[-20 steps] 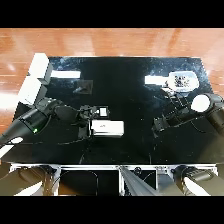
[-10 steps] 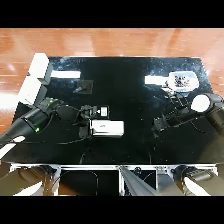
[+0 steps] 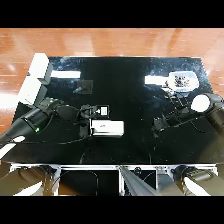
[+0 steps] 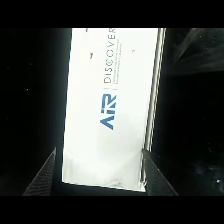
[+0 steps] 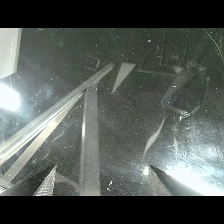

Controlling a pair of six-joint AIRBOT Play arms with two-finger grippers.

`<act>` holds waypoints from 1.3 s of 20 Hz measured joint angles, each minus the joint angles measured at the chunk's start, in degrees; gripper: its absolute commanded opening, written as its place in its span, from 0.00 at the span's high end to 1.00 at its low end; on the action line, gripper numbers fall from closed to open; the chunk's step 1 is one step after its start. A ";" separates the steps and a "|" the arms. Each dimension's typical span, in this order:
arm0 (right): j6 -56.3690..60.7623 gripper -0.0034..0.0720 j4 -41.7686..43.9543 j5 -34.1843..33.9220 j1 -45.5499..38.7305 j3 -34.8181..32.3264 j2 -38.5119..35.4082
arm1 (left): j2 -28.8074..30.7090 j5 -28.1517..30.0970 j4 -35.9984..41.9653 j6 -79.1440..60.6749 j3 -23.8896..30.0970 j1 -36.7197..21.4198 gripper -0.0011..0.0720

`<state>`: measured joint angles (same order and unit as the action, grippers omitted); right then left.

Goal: Fold the box and place the chain.

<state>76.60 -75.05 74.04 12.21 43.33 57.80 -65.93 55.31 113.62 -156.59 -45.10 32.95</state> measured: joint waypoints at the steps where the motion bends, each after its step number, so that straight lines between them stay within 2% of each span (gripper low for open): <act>1: 0.00 0.01 0.02 -0.02 0.00 0.00 0.00 | -0.02 -0.37 -0.04 0.00 0.00 0.02 0.13; 12: -0.02 0.01 0.00 -0.17 0.00 0.00 0.00 | -2.91 -0.46 -0.02 0.07 0.00 0.02 0.14; 16: -0.02 0.01 0.02 -0.39 0.00 -0.11 0.00 | -3.98 -0.46 -0.02 0.07 0.00 0.02 0.17; 17: -0.02 0.01 0.02 -0.50 0.00 -0.11 0.00 | -4.13 -0.46 -0.02 0.20 0.00 0.02 0.20; 18: -0.02 0.01 0.02 -0.76 0.00 -0.11 0.00 | -4.20 -0.44 -0.04 0.57 0.00 0.02 0.40; 19: -0.02 0.01 0.00 -0.79 0.00 -0.11 0.00 | -4.31 -0.46 -0.07 1.01 0.00 0.02 0.65; 20: -0.02 0.01 0.02 -0.83 0.00 -0.11 0.00 | -4.31 -0.33 -0.07 1.49 0.00 0.02 0.83; 21: -0.02 0.01 0.00 -1.01 0.00 -0.11 0.00 | -4.33 -0.04 -0.09 1.79 -0.07 0.02 0.95; 26: -0.02 0.01 0.02 -1.14 0.00 -0.11 0.00 | -3.74 3.74 -0.46 5.99 -1.62 -0.04 0.96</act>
<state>76.58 -75.02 72.90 12.21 43.22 57.80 -69.67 59.05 113.16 -150.61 -46.72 32.91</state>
